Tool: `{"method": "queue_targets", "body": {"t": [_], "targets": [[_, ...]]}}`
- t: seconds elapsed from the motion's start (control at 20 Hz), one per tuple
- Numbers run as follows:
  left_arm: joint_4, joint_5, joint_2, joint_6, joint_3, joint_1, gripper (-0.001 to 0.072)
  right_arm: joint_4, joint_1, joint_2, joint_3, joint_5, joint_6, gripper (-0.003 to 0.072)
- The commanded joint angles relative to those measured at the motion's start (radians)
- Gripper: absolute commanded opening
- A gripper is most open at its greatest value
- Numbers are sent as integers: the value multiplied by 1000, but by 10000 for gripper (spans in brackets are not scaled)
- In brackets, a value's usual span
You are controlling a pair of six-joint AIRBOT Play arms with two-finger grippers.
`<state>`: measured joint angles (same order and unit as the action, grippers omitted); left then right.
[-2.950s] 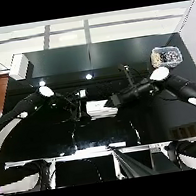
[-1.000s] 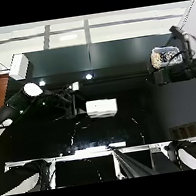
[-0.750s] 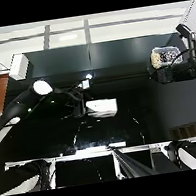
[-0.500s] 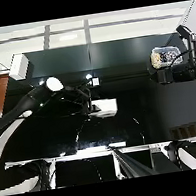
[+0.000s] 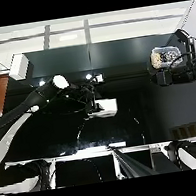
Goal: Fold the box and place the chain.
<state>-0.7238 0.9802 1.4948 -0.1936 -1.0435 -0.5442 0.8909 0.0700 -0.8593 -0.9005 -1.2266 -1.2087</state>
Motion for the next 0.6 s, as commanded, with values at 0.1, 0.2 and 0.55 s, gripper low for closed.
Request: {"method": "queue_targets", "body": {"t": [0.1, 0.2, 0.55], "targets": [[0, 42, 3, -5, -3, -1, 716, 0, 1, 1, 2, 12, 1, 16], [-2, 50, 3, -5, -5, -3, 716, 0, 1, 1, 2, 17, 1, 15], [-119, -19, 3, 6, -6, -79, 720, 0, 1, 1, 2, 20, 1, 15]]}}
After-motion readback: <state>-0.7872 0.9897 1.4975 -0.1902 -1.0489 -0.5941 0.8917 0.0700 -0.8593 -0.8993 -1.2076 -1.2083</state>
